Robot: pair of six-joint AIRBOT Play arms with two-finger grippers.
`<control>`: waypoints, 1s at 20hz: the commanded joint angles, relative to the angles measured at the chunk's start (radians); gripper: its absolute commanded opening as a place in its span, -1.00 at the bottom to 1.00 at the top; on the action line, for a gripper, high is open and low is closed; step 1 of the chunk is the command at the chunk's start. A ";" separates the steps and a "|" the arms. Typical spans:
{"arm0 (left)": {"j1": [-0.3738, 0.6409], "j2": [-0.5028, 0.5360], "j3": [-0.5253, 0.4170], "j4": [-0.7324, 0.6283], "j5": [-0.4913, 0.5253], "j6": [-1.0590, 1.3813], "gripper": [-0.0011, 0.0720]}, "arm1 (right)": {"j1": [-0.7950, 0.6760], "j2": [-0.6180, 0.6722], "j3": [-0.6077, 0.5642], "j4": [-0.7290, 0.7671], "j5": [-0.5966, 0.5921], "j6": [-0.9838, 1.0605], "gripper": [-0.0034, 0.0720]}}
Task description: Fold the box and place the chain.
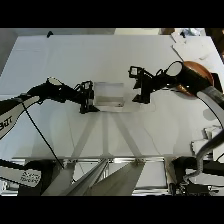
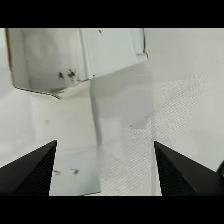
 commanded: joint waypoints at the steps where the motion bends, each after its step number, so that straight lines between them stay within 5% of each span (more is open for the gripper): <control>1: 0.000 0.000 0.000 0.000 0.000 0.000 0.07 | 0.002 0.048 0.001 0.108 0.055 0.142 0.33; 3: 0.000 0.000 0.000 0.000 0.000 0.000 0.07 | 0.015 0.049 0.001 0.234 0.077 0.147 -0.87; 12: 0.000 0.000 0.000 0.000 0.000 0.000 0.07 | 0.193 -0.021 0.001 0.316 -0.542 0.234 -0.89; 20: 0.000 0.000 0.000 0.000 0.000 0.000 0.07 | 0.192 -0.215 0.001 0.301 -0.590 0.327 -0.89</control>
